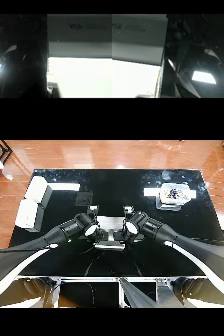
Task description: Fold the box and place the chain.
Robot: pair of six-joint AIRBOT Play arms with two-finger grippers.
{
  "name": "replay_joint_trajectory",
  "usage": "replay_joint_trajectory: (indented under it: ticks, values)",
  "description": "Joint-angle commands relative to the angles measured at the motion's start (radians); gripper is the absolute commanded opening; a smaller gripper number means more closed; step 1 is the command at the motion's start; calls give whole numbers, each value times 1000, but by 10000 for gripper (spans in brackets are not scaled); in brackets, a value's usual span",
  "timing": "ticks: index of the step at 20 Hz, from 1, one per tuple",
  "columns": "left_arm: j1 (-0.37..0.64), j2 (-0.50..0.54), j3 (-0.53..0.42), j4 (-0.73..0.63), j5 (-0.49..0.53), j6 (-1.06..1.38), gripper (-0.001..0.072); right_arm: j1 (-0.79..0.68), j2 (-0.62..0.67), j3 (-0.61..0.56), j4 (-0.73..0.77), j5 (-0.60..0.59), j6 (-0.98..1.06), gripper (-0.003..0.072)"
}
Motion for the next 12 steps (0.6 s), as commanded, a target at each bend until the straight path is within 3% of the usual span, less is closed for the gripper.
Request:
replay_joint_trajectory:
  ticks: [1,12]
  values:
    - [0,1,0,0,-1,3,19,1,-3,0,5,-13,2,297]
    - [0,1,0,0,0,3,19,1,-20,0,26,-47,1,297]
